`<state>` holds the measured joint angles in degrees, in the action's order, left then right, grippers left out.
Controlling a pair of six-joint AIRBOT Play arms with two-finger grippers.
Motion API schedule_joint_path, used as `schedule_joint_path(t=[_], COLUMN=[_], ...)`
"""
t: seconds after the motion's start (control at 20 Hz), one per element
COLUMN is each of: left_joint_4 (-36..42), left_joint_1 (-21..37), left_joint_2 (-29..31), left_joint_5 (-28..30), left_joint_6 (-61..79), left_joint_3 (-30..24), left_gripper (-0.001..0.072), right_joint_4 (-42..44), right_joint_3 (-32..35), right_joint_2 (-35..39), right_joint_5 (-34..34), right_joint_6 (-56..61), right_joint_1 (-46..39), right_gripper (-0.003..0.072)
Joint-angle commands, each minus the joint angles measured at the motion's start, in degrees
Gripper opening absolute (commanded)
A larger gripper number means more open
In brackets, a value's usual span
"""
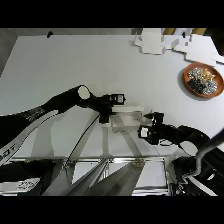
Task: Fold the box and place the chain.
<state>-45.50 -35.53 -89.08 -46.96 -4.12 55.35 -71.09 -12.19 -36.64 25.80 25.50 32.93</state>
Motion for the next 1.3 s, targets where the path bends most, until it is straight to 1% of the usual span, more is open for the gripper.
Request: schedule_joint_path(t=[0.0, 0.25, 0.35, 0.45, 0.75, 0.9, 1.05, 1.25], left_joint_4=[0.0, 0.0, 0.0, 0.0, 0.0, 0.0, 0.0, 0.0], left_joint_1=[0.0, 0.0, 0.0, 0.0, 0.0, 0.0, 0.0, 0.0], left_joint_2=[0.0, 0.0, 0.0, 0.0, 0.0, 0.0, 0.0, 0.0], left_joint_5=[0.0, 0.0, 0.0, 0.0, 0.0, 0.0, 0.0, 0.0], left_joint_6=[0.0, 0.0, 0.0, 0.0, 0.0, 0.0, 0.0, 0.0], left_joint_3=[0.0, 0.0, 0.0, 0.0, 0.0, 0.0, 0.0, 0.0], left_gripper=[0.0009, 0.0009, 0.0009, 0.0009, 0.0009, 0.0009, 0.0009, 0.0009], right_joint_4=[6.1, 24.1, 29.2, 32.1, 33.2, 36.7, 37.0, 37.1], right_joint_3=[-1.5, -3.5, -4.3, -4.8, -4.9, -5.0, -6.3, -9.2], right_joint_2=[-1.2, -4.7, -6.4, -7.7, -10.3, -12.8, -16.2, -20.7], right_joint_5=[1.6, 3.7, 4.9, 6.1, 11.2, 13.0, 15.9, 17.4], right_joint_6=[-4.0, -22.8, -30.6, -34.8, -38.3, -41.0, -44.1, -44.1], right_joint_1=[-3.4, -8.5, -11.5, -14.6, -19.3, -21.2, -23.3, -24.0], right_gripper=[0.0683, 0.0683, 0.0684, 0.0684, 0.0684, 0.0684, 0.0684, 0.0684])
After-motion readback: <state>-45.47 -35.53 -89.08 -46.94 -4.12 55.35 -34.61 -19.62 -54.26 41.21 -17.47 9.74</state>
